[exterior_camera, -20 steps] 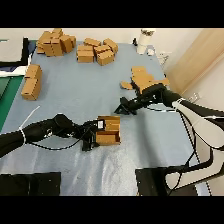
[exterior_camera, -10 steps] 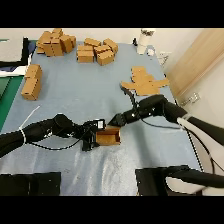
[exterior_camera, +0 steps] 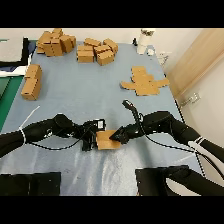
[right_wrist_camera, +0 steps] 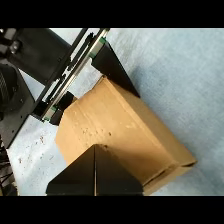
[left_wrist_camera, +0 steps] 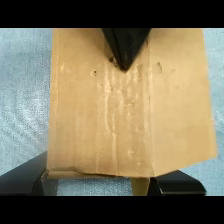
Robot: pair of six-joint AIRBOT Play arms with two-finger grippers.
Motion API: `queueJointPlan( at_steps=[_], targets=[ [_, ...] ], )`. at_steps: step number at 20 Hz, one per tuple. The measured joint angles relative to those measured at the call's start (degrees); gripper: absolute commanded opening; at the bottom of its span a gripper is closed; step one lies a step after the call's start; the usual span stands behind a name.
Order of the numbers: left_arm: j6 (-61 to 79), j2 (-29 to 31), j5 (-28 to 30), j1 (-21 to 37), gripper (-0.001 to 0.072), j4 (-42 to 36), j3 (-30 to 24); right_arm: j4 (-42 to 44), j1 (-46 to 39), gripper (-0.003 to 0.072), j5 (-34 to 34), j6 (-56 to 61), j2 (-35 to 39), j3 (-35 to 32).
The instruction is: Fold the box.
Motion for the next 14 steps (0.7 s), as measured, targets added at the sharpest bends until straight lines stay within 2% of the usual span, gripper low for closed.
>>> queueJointPlan(
  at_steps=[9, 14],
  targets=[
    [0.0, 0.0, 0.0, 0.0, 0.052, 0.0, 0.0, -0.9, 1.0, 0.0001, 1.7, -2.3, 2.4, -1.1],
    [0.0, 0.0, 0.0, 0.0, 0.0521, 0.0, 0.0, -7.7, 5.6, 0.0002, 7.8, -3.5, 9.5, -1.2]
  ],
)
